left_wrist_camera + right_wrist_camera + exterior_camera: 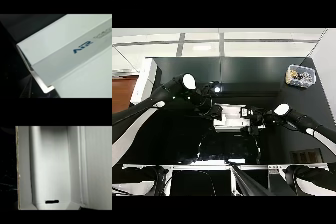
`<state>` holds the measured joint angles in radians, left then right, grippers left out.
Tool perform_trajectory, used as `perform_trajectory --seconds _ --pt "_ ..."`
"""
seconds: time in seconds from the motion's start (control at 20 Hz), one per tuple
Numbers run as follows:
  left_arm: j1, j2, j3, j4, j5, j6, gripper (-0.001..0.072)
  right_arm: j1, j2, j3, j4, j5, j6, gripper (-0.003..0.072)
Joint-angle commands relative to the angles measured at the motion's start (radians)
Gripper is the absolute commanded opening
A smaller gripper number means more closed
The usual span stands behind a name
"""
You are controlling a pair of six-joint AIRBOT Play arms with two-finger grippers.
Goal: Fold the box and place the chain.
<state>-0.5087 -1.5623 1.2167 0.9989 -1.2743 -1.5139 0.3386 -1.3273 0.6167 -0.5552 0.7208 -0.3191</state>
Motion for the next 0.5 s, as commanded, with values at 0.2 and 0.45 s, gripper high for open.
perform_trajectory --seconds 0.2,0.45 --pt "-0.055 0.001 0.024 0.165 -0.011 -0.157 0.0476 0.0 -0.001 0.0 0.0 0.0 0.0 0.0129" --pt "-0.11 0.0 0.026 0.225 0.023 -0.235 0.0477 0.0 -0.001 0.0 0.0 0.0 0.0 0.013"
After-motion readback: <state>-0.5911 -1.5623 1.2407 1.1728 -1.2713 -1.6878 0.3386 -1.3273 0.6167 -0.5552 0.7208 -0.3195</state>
